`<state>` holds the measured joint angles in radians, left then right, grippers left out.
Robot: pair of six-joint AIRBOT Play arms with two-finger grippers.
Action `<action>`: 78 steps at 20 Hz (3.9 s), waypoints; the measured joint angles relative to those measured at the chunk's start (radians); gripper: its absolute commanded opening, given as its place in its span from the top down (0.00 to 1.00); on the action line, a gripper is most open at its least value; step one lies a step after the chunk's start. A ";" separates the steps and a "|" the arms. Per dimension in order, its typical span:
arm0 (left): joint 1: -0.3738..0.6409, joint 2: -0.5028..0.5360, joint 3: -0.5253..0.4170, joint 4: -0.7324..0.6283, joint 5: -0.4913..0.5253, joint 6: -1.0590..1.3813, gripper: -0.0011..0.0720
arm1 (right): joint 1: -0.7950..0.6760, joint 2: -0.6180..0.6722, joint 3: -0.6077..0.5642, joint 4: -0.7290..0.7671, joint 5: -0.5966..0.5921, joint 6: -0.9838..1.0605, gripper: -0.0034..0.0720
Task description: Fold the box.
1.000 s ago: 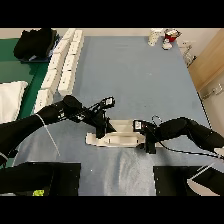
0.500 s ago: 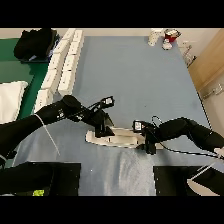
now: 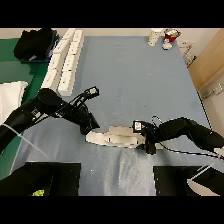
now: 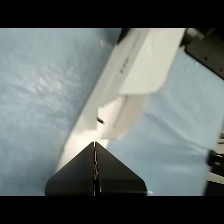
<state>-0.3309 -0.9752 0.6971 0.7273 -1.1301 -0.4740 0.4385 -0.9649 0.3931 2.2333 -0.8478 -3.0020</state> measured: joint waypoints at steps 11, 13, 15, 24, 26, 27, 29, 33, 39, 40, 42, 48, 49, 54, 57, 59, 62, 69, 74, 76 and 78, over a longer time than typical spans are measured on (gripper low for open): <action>-0.229 -0.073 0.070 -0.045 -0.048 -0.490 0.97 | 0.000 0.000 0.000 -0.001 0.000 0.000 0.34; -0.226 -0.135 0.124 -0.052 -0.020 -0.511 0.97 | 0.000 0.000 0.000 -0.001 0.000 0.000 0.34; -0.211 -0.197 0.177 -0.060 0.002 -0.522 0.97 | 0.000 0.000 0.000 -0.001 0.000 0.000 0.34; -0.152 -0.348 0.280 -0.122 0.029 -0.540 0.97 | 0.000 0.000 0.000 0.000 -0.001 0.001 0.34; -0.146 -0.374 0.283 -0.127 0.032 -0.542 0.97 | 0.000 0.000 0.000 0.000 -0.001 0.000 0.34; -0.143 -0.390 0.284 -0.125 0.032 -0.544 0.97 | 0.000 0.000 0.000 -0.001 -0.001 0.000 0.34; -0.137 -0.423 0.286 -0.124 0.029 -0.549 0.97 | 0.000 0.000 0.000 0.000 -0.001 0.000 0.34; -0.131 -0.504 0.286 -0.114 0.008 -0.563 0.97 | 0.000 0.000 0.000 -0.001 -0.001 -0.002 0.34; -0.129 -0.555 0.298 -0.111 -0.010 -0.547 0.97 | 0.000 0.000 0.000 -0.002 0.000 -0.001 0.34; -0.129 -0.552 0.302 -0.110 -0.010 -0.535 0.97 | 0.000 0.000 0.000 -0.002 0.000 0.000 0.34; -0.129 -0.526 0.306 -0.093 -0.010 -0.507 0.98 | 0.000 0.000 0.000 -0.002 0.000 0.000 0.34; -0.129 -0.254 0.273 0.048 0.029 -0.460 0.98 | 0.000 0.000 0.000 -0.002 0.000 0.000 0.34; -0.130 -0.191 0.254 0.066 0.033 -0.439 0.97 | 0.000 0.000 0.000 -0.002 0.000 0.000 0.34; -0.169 0.098 0.096 0.117 0.042 -0.262 0.11 | 0.000 0.000 0.000 -0.001 0.000 0.000 0.34; -0.211 0.169 0.012 0.132 0.053 -0.160 0.06 | 0.000 0.000 0.000 -0.001 -0.001 0.000 0.34; -0.233 0.181 -0.021 0.152 0.069 -0.097 0.05 | 0.000 0.000 0.000 -0.001 -0.001 0.000 0.34; -0.238 0.174 -0.058 0.174 0.102 0.018 0.03 | 0.000 0.000 0.000 -0.001 -0.001 0.000 0.34; -0.196 0.056 -0.119 0.125 0.198 0.326 0.03 | 0.000 0.000 0.000 -0.001 -0.001 0.000 0.34; -0.193 -0.060 -0.127 0.066 0.248 0.437 0.03 | 0.000 0.000 0.000 -0.002 -0.001 0.000 0.34; -0.193 -0.092 -0.128 0.033 0.259 0.483 0.15 | 0.000 0.000 0.000 -0.002 -0.001 0.000 0.34; -0.193 -0.119 -0.128 -0.013 0.264 0.529 0.37 | 0.000 0.000 0.000 -0.002 -0.001 0.000 0.34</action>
<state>-0.5236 -1.0946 0.5694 0.7147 -0.8665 0.0555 0.4381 -0.9649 0.3931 2.2318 -0.8486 -3.0020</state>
